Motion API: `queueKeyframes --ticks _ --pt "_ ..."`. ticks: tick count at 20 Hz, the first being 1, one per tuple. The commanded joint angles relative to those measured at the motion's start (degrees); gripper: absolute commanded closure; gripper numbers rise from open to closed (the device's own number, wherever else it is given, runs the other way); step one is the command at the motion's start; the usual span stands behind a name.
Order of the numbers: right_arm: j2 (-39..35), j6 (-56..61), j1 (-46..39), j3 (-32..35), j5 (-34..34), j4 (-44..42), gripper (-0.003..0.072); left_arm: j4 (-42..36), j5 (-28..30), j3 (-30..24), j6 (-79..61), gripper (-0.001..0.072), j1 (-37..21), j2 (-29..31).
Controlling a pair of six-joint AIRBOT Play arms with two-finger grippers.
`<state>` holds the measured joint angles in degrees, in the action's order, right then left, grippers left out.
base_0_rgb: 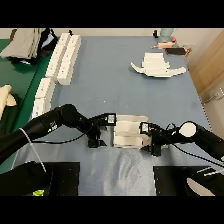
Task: Fold the box.
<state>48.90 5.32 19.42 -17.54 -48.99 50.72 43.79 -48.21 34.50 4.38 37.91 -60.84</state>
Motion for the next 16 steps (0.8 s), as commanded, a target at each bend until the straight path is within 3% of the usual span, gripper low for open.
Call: queueKeyframes --ticks 1,9,16 --pt "0.0 0.0 0.1 0.0 0.0 0.0 0.0147 -12.0 5.0 -4.0 -17.0 0.0015 -0.4 -1.1" --pt "0.0 0.0 0.1 0.0 0.0 0.0 0.0147 -20.3 10.8 -5.4 -17.1 0.0015 -0.4 -5.3" --pt "0.0 0.0 0.1 0.0 0.0 0.0 0.0147 -20.1 10.5 -5.4 -18.1 0.0015 1.0 -5.8"
